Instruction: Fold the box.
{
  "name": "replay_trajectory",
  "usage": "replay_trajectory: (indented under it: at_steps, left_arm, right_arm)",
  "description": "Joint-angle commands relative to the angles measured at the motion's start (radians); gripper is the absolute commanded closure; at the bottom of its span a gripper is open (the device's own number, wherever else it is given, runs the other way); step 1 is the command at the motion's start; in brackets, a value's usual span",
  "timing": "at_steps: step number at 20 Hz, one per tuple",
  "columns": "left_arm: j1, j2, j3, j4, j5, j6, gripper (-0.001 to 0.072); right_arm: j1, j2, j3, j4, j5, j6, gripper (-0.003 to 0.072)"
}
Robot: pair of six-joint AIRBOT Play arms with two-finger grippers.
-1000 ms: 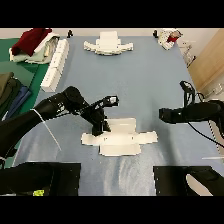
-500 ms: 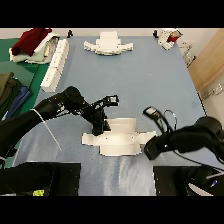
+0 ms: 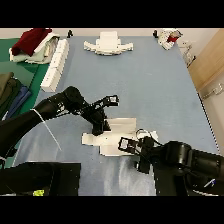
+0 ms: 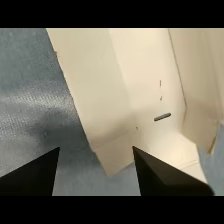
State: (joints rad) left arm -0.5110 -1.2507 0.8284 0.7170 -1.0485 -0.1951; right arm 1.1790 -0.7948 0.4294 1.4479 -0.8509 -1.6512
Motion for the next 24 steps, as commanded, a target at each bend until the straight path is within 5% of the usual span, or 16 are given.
replay_trajectory:
  at_steps: [1,6,13,24]
  left_arm:
    - [-0.001,-0.001,0.000,0.000,0.000,0.000,0.0696]
    - [-0.001,-0.001,0.000,0.000,0.000,0.000,0.0696]
    - [-0.001,-0.001,0.000,0.000,0.000,0.000,0.0696]
    - [-0.001,-0.001,0.000,0.000,0.000,0.000,0.0697]
  right_arm:
    - [0.030,-0.099,-0.005,-0.170,0.138,0.052,-0.0014]
    - [0.030,-0.104,0.002,-0.405,0.168,0.383,-0.0002]
    - [0.030,-0.047,0.068,-0.364,0.046,0.554,-0.0012]
    - [-0.006,-0.020,0.072,-0.381,-0.022,0.414,-0.0034]
